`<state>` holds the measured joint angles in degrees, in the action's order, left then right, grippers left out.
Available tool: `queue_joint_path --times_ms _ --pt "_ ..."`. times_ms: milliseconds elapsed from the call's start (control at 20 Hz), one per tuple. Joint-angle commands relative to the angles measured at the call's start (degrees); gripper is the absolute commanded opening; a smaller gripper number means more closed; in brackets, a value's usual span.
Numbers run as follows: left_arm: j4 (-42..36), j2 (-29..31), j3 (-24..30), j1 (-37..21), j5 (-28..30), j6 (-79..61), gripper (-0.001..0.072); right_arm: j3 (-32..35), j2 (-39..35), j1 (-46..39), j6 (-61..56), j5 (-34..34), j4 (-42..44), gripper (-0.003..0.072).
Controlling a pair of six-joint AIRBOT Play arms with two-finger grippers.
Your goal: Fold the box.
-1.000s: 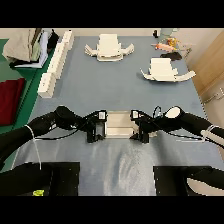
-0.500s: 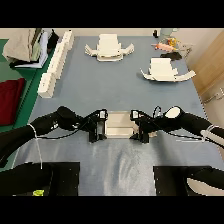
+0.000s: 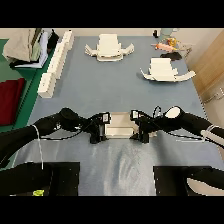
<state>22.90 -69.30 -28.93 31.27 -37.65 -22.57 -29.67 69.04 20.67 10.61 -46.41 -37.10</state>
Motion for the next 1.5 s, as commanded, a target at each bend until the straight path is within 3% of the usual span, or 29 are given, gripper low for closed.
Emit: queue_joint_path --times_ms 0,50,150,1250,1300,1350,1450 --pt "0.1 -0.1 -0.1 0.2 0.4 -0.2 0.0695 0.0 0.0 0.0 0.0 0.0 0.0 0.054" --pt "0.0 -0.1 -0.1 0.4 1.1 0.1 0.0568 0.0 0.0 0.0 0.0 0.0 0.0 0.054" --pt "0.3 -0.1 -0.1 0.9 1.7 0.1 0.0475 0.0 0.0 0.0 0.0 0.0 0.0 0.054" --pt "0.3 -0.2 -0.1 0.9 1.7 0.1 0.0475 0.0 0.0 0.0 -0.2 0.0 0.1 0.0542" --pt "0.3 -0.2 -0.1 0.9 1.7 0.1 0.0475 0.0 0.0 0.0 -1.2 -0.2 0.5 0.0563" --pt "0.3 -0.2 -0.1 0.9 1.7 0.1 0.0475 0.0 0.0 0.0 -1.6 0.7 0.3 0.0714" --pt "0.3 -0.2 -0.1 0.9 1.7 0.1 0.0475 0.0 0.0 0.0 -3.0 -0.9 -0.2 0.072"
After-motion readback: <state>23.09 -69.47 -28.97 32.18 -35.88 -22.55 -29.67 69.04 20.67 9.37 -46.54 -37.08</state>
